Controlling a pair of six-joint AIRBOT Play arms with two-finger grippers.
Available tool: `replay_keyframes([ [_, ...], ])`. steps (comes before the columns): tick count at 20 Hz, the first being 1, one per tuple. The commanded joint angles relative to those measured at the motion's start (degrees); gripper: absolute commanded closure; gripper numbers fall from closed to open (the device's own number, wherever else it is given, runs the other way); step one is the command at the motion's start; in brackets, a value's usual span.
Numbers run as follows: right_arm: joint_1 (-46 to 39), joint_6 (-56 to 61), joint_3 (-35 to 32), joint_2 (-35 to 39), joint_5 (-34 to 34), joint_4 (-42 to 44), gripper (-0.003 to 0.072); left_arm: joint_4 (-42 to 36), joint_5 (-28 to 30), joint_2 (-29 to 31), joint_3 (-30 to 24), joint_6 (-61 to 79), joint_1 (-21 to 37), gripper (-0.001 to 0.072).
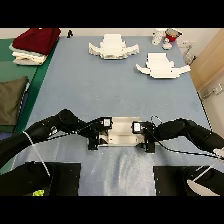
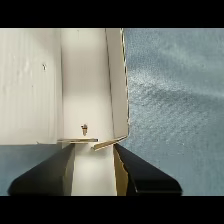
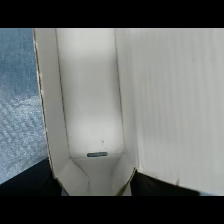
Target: Fold the box.
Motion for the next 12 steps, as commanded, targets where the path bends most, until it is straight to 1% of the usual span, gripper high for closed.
replay_keyframes([
  [1, -0.02, 0.0, 0.07, 0.04, 0.0, 0.02, 0.0251, 2.73, -0.02, -0.04, 0.0, -0.28, -0.07, 0.0362],
  [4, -0.02, 0.0, 0.07, 0.04, 0.0, 0.02, 0.0251, -0.37, 0.0, -0.04, 0.0, -0.26, -0.31, 0.0366],
  [5, -0.02, 0.0, 0.07, 0.04, 0.0, 0.02, 0.0251, -1.38, -0.07, -0.04, 0.0, -0.24, -0.5, 0.0516],
  [6, -0.02, 0.0, 0.07, 0.04, 0.0, 0.0, 0.0251, -1.36, -0.07, -0.04, 0.0, -0.22, -0.74, 0.0552],
  [9, -0.02, 0.0, 0.07, 0.04, 0.0, 0.02, 0.0251, -2.78, 0.31, -0.07, 0.0, -0.11, -2.38, 0.0552],
  [12, -0.02, 0.0, 0.07, 0.04, 0.0, 0.02, 0.0251, -6.25, 4.2, -0.11, 0.0, 0.26, -3.91, 0.0553],
])
